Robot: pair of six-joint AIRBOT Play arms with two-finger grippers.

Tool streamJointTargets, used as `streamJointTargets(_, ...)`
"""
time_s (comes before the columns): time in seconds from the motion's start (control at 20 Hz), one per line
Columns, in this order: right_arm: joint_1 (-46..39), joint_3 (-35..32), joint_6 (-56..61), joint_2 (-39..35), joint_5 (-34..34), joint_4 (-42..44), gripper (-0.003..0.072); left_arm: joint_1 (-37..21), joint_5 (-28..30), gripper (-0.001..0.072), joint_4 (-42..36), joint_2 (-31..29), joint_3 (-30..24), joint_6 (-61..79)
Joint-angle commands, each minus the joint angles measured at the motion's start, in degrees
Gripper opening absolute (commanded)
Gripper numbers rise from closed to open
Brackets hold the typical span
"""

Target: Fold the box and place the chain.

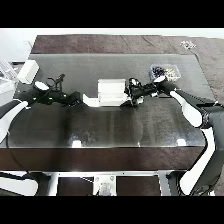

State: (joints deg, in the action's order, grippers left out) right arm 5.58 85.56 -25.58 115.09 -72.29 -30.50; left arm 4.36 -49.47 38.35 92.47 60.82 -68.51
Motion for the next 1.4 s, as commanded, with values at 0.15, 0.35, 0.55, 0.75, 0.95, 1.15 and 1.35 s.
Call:
streamJointTargets(0.15,0.0,0.0,0.0,0.0,0.0,0.0,0.0583,3.1,2.4,0.0022,-3.2,1.8,-0.1,-0.5)
streamJointTargets(0.35,0.0,0.0,0.0,0.0,0.0,0.0,0.0583,3.1,3.1,0.0022,-4.8,2.2,-0.1,0.0)
streamJointTargets(0.55,0.0,0.0,0.0,0.0,0.0,0.0,0.0583,4.5,4.9,0.0022,-7.4,2.2,-0.1,0.8)
streamJointTargets(0.75,0.0,0.0,0.0,0.0,0.0,0.0,0.0583,5.4,5.0,0.0022,-12.0,2.2,-0.1,5.0)
streamJointTargets(0.95,0.0,0.0,0.0,0.0,0.0,0.0,0.0583,5.4,3.6,0.0197,-13.8,2.1,1.2,6.6)
streamJointTargets(1.15,0.0,0.0,0.0,0.0,0.0,0.0,0.0583,5.4,1.7,0.0198,-14.4,2.1,3.4,6.4)
streamJointTargets(1.35,0.0,0.0,0.0,0.0,0.0,0.0,0.0583,5.6,1.2,0.0197,-14.8,2.1,4.6,6.4)
